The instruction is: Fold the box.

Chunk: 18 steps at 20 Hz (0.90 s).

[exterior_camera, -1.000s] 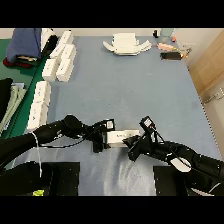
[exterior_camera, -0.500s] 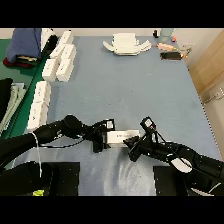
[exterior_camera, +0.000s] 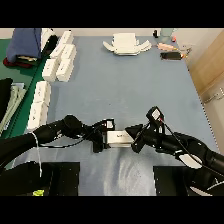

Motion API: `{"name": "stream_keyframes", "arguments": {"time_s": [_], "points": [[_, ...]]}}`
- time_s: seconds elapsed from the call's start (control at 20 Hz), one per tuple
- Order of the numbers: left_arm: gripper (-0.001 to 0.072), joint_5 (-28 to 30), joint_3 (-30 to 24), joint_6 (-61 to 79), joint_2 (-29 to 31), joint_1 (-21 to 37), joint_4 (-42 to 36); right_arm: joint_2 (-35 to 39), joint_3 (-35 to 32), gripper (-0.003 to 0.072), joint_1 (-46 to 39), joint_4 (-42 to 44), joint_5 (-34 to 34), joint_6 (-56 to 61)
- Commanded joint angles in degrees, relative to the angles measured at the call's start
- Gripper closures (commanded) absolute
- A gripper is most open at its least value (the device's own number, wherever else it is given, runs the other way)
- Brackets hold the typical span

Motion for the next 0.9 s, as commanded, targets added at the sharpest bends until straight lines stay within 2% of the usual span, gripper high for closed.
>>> {"name": "stream_keyframes", "arguments": {"time_s": [0.0, 0.2, 0.3, 0.4, 0.55, 0.65, 0.75, 0.85], "points": [[0.0242, 0.1, 0.0, 0.1, 0.0, 0.0, 0.1, -1.4, 5.6, 0.0647, -8.0, -10.2, 12.8, 3.5], [0.0242, 0.1, 0.0, 0.1, 0.0, 0.0, 0.1, -11.6, 19.1, 0.0647, -19.7, -23.7, 41.5, 20.8], [0.0242, 0.1, 0.0, 0.1, 0.0, 0.0, 0.1, -16.9, 24.6, 0.0647, -23.7, -25.8, 51.3, 27.5], [0.0241, 0.1, 0.1, 0.1, 0.0, 0.0, -0.2, -21.0, 28.1, 0.0647, -25.4, -24.7, 54.2, 30.8], [0.0242, -0.2, 0.2, 0.0, 0.0, 0.1, -0.4, -24.2, 30.3, 0.0647, -25.4, -24.4, 53.6, 36.2], [0.0242, -0.4, 1.0, -5.0, 0.4, 1.0, -0.2, -25.3, 30.7, 0.0647, -25.4, -24.3, 53.6, 37.7], [0.0241, -0.4, 1.5, -12.7, 2.6, 3.2, 3.0, -25.6, 30.7, 0.0646, -25.4, -24.2, 53.7, 38.1], [0.0241, -0.3, 1.5, -22.8, 7.0, 7.1, 10.1, -25.6, 30.7, 0.0647, -25.4, -24.2, 53.7, 38.1]]}}
